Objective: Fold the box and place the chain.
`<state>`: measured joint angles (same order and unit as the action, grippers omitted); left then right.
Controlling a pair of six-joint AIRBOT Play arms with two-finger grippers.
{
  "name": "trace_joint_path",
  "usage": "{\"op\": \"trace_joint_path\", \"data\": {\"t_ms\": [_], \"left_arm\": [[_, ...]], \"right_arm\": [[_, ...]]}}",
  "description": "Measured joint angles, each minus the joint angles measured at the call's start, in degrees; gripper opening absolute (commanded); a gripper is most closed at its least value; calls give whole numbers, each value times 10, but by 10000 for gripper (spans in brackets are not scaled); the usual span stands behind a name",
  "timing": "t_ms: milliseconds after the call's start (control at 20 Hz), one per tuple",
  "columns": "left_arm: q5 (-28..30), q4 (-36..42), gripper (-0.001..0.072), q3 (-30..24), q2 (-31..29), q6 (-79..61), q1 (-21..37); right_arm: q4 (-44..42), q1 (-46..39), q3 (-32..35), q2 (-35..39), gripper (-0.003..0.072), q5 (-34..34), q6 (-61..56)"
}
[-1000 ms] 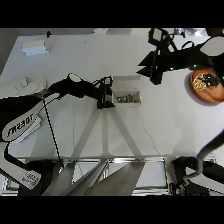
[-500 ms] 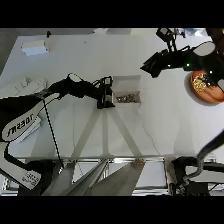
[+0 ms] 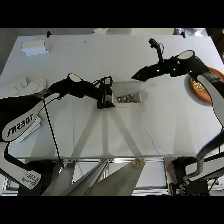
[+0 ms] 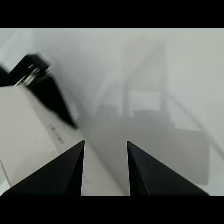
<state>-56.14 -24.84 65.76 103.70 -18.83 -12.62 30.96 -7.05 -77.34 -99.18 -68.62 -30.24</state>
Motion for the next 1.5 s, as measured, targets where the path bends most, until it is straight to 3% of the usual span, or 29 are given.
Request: {"op": "trace_joint_path", "data": {"t_ms": [200,500,550,600,750,1000,1150,1500], "left_arm": [[0,0,281,0,0,0,0],[0,0,281,0,0,0,0],[0,0,281,0,0,0,0],[0,0,281,0,0,0,0],[0,0,281,0,0,0,0],[0,0,281,0,0,0,0],[0,0,281,0,0,0,0],[0,0,281,0,0,0,0]], "right_arm": [[5,8,-3,8,286,-64,11],[64,37,-4,30,299,-90,24],[71,43,-4,32,333,-91,27],[78,51,-4,34,412,-92,33],[96,71,-4,45,419,-83,64],[164,100,-4,61,405,-53,91],[209,114,-4,63,305,-44,95],[257,138,-4,65,273,-35,94]]}}
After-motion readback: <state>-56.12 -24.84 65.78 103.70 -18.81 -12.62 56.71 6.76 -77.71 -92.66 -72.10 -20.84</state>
